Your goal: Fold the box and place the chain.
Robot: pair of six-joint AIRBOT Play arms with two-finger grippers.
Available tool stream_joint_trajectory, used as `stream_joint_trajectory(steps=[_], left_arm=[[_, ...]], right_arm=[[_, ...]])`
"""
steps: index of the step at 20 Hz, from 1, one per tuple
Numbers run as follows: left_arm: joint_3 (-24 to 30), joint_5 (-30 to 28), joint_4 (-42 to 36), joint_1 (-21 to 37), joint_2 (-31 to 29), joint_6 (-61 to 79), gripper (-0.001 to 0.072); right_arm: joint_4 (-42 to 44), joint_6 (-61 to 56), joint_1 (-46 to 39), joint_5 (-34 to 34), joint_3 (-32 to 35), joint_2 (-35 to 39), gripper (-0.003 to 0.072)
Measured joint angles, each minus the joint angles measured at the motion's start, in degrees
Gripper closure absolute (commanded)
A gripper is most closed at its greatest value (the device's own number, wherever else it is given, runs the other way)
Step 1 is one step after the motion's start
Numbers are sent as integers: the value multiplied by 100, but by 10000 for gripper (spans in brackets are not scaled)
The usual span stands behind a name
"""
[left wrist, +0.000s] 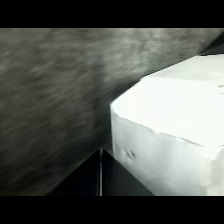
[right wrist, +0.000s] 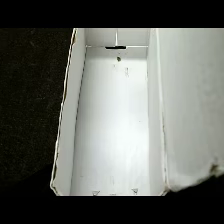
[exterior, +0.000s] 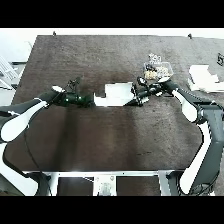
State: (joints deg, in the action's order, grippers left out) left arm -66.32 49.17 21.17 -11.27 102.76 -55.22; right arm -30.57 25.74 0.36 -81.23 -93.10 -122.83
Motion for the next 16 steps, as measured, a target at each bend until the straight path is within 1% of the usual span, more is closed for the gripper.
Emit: stream_joint_trajectory(steps=[7, 8, 9, 16], left_arm=[[-367, 457, -57, -63, 37, 17, 559], [-417, 516, -55, -68, 39, 17, 550], [-466, 573, -55, -76, 39, 20, 458], [-601, 767, -55, -79, -105, 22, 461]], right_arm=[[2, -2, 0, 0, 0, 0, 321], [2, 0, -2, 0, 0, 2, 320], [2, 0, 0, 0, 0, 0, 321], [2, -2, 0, 0, 0, 0, 321]])
